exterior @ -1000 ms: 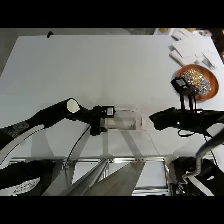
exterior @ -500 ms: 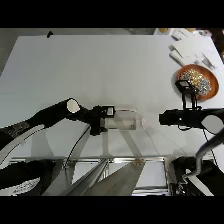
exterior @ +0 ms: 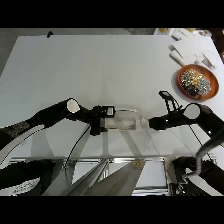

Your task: Fold the box and place the chain.

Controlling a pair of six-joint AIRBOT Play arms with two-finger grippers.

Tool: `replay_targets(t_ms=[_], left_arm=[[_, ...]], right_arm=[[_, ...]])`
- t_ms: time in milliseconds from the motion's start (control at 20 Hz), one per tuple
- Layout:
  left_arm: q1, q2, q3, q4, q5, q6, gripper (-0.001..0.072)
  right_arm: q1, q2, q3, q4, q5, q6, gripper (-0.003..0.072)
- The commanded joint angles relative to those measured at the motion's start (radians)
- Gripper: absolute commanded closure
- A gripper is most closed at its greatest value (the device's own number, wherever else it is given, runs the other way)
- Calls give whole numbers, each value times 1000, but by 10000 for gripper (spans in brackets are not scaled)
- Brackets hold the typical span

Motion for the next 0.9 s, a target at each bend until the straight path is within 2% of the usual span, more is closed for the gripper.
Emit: replay_targets(t_ms=[0,200,450,500,550,650,750,850], left_arm=[[1,0,0,-1,-2,0,576],[1,0,0,-1,-2,0,576],[1,0,0,-1,-2,0,576],[1,0,0,-2,-2,0,576],[1,0,0,-2,-2,0,576],[1,0,0,-2,-2,0,576],[1,0,0,-2,-2,0,576],[1,0,0,-2,-2,0,576]], right_arm=[[-2,-60,-5,101,-25,-68,671],[-2,-60,-5,120,-56,-70,670],[-2,-25,-5,255,-16,-175,668],[-2,4,-5,252,-16,-174,632],[-2,39,-5,246,-18,-174,558],[-2,93,-5,249,-13,-173,550],[-2,105,-5,264,2,-173,476],[-2,97,-14,287,0,-173,476]])
